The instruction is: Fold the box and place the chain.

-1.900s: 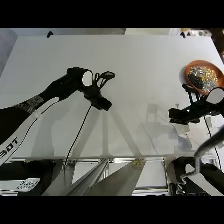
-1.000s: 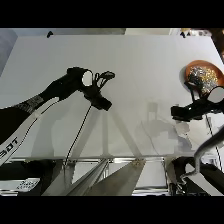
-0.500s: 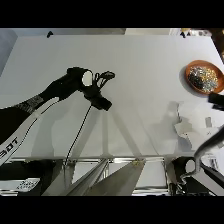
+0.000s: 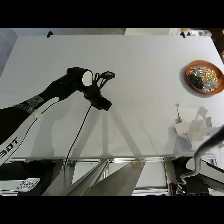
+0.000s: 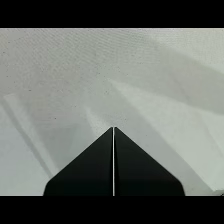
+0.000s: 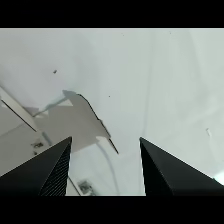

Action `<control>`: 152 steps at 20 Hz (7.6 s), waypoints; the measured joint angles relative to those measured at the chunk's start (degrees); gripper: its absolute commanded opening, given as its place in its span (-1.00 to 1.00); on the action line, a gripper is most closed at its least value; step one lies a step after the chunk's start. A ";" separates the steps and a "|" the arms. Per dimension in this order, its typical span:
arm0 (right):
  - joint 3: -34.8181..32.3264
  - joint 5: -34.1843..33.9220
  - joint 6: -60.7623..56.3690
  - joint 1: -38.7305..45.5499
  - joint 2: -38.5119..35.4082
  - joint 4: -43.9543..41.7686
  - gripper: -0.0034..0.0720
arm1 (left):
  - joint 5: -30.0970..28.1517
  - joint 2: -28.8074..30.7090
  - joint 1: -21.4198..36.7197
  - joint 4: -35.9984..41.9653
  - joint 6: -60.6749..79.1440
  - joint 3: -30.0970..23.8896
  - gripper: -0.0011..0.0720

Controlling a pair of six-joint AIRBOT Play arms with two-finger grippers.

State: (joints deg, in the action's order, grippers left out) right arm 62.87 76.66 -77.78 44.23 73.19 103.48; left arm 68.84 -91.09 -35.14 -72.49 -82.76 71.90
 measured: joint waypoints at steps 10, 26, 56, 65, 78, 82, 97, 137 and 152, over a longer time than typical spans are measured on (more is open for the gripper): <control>0.15 4.09 6.88 1.16 11.65 0.02 -0.03 | 0.02 0.00 0.00 0.00 -0.02 0.00 -0.94; -7.65 4.98 13.07 -23.17 0.39 -22.67 -0.86 | 0.02 0.00 0.00 0.00 0.00 0.00 -0.94; -37.18 -23.80 13.18 -46.95 -22.53 -44.39 -0.86 | 4.68 -9.79 11.91 39.52 35.93 0.00 0.83; -37.20 -23.69 13.20 -46.95 -22.53 -44.41 -0.86 | 9.11 -15.78 9.33 45.70 44.17 0.02 -0.62; -35.04 -21.20 13.27 -46.97 -23.10 -46.07 0.00 | 6.78 -10.78 8.00 39.91 51.76 0.17 -0.97; -30.18 -15.65 13.31 -46.99 -26.40 -46.16 0.00 | 5.38 -2.80 6.12 36.41 56.17 0.04 -0.99; -25.62 -3.48 13.18 -46.99 -54.69 -48.87 -0.01 | -15.32 12.44 -3.50 35.01 76.30 -18.18 -0.96; -25.62 -4.22 13.77 -46.99 -55.98 -45.20 -0.01 | -21.53 2.58 -3.50 35.93 91.14 -18.62 -0.96; -25.62 -4.22 13.77 -46.99 -55.98 -45.18 -0.01 | -21.46 2.56 -3.48 36.00 91.56 -18.62 -0.95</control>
State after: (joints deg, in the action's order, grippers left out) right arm 37.26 72.44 -64.01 -2.76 17.21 58.30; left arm 47.37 -88.53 -38.61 -36.49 8.80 53.28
